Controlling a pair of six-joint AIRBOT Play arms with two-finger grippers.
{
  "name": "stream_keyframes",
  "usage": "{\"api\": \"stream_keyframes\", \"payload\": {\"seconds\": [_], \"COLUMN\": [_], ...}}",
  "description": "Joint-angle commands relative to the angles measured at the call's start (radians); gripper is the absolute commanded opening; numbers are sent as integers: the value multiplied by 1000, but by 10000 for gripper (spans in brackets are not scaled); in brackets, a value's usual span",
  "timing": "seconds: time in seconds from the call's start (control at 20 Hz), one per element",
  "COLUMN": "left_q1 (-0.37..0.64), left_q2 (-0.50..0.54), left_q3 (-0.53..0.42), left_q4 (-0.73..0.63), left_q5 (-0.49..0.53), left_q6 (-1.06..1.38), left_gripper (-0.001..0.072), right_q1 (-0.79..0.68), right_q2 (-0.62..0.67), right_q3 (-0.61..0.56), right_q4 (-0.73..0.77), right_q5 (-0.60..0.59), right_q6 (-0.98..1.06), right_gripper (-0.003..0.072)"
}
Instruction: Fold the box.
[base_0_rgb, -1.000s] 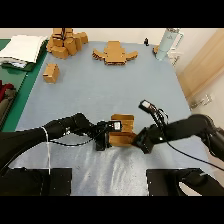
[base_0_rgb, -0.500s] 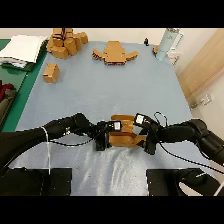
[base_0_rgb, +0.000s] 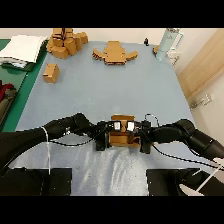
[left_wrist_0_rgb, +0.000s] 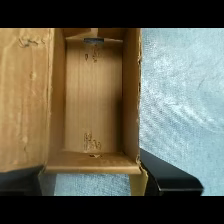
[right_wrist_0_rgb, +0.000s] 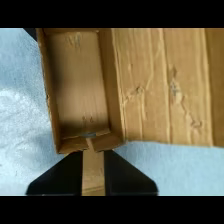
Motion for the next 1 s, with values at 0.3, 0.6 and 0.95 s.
{"api": "stream_keyframes", "payload": {"seconds": [0.3, 0.6, 0.95], "left_q1": [0, 0, 0], "left_q2": [0, 0, 0], "left_q3": [0, 0, 0], "left_q4": [0, 0, 0], "left_q5": [0, 0, 0], "left_q6": [0, 0, 0], "left_gripper": [591, 592, 592], "right_q1": [60, 60, 57], "right_q2": [-61, -62, -8], "right_q3": [0, 0, 50], "right_q4": [35, 38, -327], "right_q5": [90, 89, -62], "right_q6": [-47, -47, 453], "right_gripper": [471, 627, 5]}}
